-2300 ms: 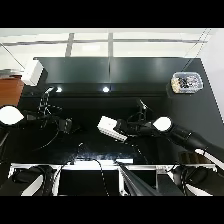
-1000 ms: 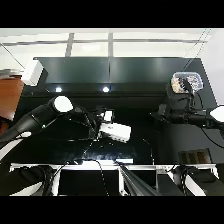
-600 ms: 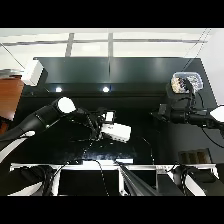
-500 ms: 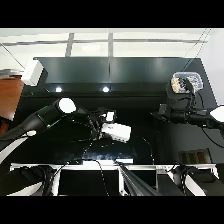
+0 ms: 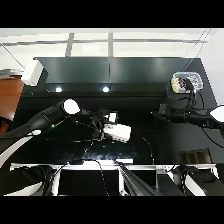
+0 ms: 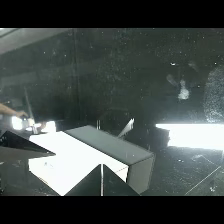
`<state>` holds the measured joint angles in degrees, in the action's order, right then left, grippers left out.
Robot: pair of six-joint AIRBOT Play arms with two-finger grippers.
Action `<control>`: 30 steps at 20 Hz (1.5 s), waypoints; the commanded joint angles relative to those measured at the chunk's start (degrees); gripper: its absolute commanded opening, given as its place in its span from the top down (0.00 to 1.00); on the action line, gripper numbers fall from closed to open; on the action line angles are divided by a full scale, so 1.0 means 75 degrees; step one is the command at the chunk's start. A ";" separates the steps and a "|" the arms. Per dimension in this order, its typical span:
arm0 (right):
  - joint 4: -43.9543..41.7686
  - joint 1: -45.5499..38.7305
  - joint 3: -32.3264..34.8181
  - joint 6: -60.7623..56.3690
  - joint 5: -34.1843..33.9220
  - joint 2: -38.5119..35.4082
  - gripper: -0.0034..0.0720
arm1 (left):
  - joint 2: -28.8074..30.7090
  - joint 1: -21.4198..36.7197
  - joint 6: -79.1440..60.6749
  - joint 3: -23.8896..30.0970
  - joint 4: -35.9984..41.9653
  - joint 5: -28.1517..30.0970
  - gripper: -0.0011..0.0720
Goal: Fold the box and place the chain.
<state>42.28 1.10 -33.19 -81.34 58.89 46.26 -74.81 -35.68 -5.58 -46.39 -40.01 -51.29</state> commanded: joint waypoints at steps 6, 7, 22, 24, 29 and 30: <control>0.0000 -0.0003 -0.0006 0.0000 -0.0026 -0.0006 0.93 | -0.0055 -0.0020 0.0003 -0.0003 0.0003 0.0184 0.01; 0.0000 -0.0003 -0.0006 0.0000 -0.0026 -0.0006 0.92 | -0.0055 -0.0020 0.0003 -0.0003 0.0003 0.0184 0.01; 0.0003 -0.0003 -0.0006 0.0023 -0.0026 -0.0006 0.93 | -0.0568 -0.0195 0.0411 -0.0003 -0.0015 0.0242 0.01; 0.0000 -0.0003 -0.0006 0.0023 -0.0026 -0.0006 0.93 | -0.0664 -0.0239 0.0452 -0.0003 -0.0032 0.0262 0.01; 0.0000 -0.0003 -0.0006 0.0023 -0.0032 -0.0003 0.92 | -0.0863 -0.0609 0.0991 0.0000 -0.0236 0.0752 0.01; 0.0003 -0.0003 -0.0006 0.0020 -0.0029 -0.0006 0.93 | -0.0924 -0.0641 0.1070 -0.0003 -0.0236 0.0813 0.01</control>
<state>42.30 1.10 -33.19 -81.19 58.65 46.26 -80.71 -39.38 0.38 -46.39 -41.21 -46.98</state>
